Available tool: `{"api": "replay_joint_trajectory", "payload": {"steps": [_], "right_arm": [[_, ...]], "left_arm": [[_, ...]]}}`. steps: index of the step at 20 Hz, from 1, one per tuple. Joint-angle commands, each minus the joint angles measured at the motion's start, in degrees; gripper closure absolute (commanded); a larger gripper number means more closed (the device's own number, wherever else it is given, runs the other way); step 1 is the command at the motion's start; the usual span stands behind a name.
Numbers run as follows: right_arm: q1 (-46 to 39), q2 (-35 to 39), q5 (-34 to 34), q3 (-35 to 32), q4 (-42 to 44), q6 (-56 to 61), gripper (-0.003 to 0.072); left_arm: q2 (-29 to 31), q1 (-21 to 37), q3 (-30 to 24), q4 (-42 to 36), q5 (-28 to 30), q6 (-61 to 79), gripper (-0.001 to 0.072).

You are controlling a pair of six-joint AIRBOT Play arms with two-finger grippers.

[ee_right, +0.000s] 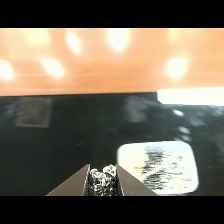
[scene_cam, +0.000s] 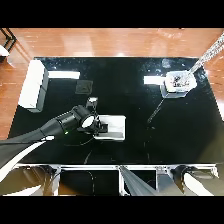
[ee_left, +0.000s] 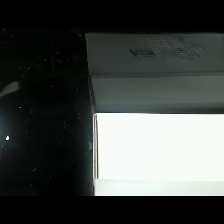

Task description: Fold the box and place the chain.

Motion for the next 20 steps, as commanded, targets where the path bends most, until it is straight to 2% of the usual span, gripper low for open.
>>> {"api": "replay_joint_trajectory", "payload": {"steps": [1,7,12,17,20], "right_arm": [[4.7,6.4,5.5,-0.9,1.9,-0.9,0.0667],[13.0,9.0,15.9,-0.9,1.9,-0.9,0.0667],[17.2,9.0,22.6,-1.4,10.8,-0.9,0.0667],[20.3,9.0,23.3,-7.6,12.8,-0.7,0.0667],[23.3,9.0,19.5,-14.2,16.4,-0.7,0.0667]], "left_arm": [[0.0,0.0,0.0,0.0,-0.8,0.3,0.0683],[0.0,0.0,0.0,0.0,-0.7,0.3,0.0683],[0.0,0.0,0.0,0.0,-0.6,0.3,0.0683],[0.0,0.0,0.0,0.0,-0.6,0.3,0.0683],[0.0,0.0,0.0,0.0,-0.7,0.3,0.0683]]}}
